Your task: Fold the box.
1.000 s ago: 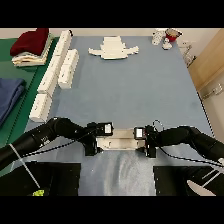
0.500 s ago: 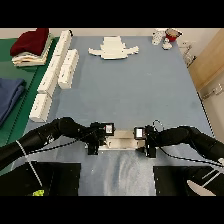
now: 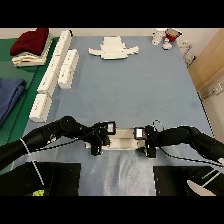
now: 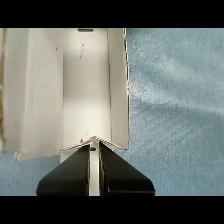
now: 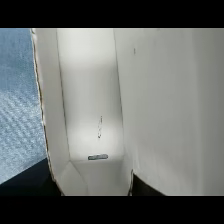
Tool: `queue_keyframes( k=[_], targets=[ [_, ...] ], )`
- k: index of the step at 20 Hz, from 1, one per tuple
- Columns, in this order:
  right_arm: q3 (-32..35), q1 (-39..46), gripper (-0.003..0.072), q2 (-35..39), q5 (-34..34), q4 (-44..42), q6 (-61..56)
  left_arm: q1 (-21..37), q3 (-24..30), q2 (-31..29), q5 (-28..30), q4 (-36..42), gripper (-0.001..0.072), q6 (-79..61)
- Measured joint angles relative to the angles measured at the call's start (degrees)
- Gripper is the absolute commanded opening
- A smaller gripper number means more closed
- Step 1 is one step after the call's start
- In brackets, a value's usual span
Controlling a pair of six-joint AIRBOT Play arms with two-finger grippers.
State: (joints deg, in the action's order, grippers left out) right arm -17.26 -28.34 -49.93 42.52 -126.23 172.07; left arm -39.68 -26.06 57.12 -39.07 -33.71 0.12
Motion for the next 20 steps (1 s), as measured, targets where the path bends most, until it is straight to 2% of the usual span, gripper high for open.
queue_keyframes(
  k=[3,4,6,7,11,12,14,15,20],
  targets=[
    [0.0,0.0,0.0452,0.0,0.0,0.0,0.0,0.0,0.0,0.9,0.2,1.6,0.0096,-0.6],
    [0.0,0.0,0.0452,0.0,0.0,0.0,0.0,0.0,0.0,1.2,0.2,2.1,0.0123,-0.6],
    [0.0,0.0,0.0452,0.0,0.0,0.0,0.0,0.0,0.0,1.7,0.2,2.5,0.0410,-0.8],
    [0.0,0.0,0.0451,0.0,0.0,0.0,0.0,0.0,0.0,1.8,0.3,2.6,0.0488,-0.8],
    [0.0,0.0,0.0452,0.0,0.0,0.0,0.0,0.0,0.0,2.1,0.2,2.9,0.0490,-0.8],
    [0.0,0.0,0.0452,0.0,0.0,0.0,0.0,0.0,0.0,2.1,0.2,3.0,0.0456,-0.8],
    [0.0,0.0,0.0452,0.0,0.0,0.0,0.0,0.0,0.0,2.2,0.0,3.0,0.0096,-0.5],
    [0.0,0.0,0.0452,0.0,0.0,0.0,0.0,0.0,0.0,2.2,-0.1,3.1,0.0013,-0.1],
    [0.0,0.0,0.0452,0.0,0.0,0.0,0.0,0.0,0.0,0.9,-0.4,-1.0,0.0012,10.1]
  ],
)
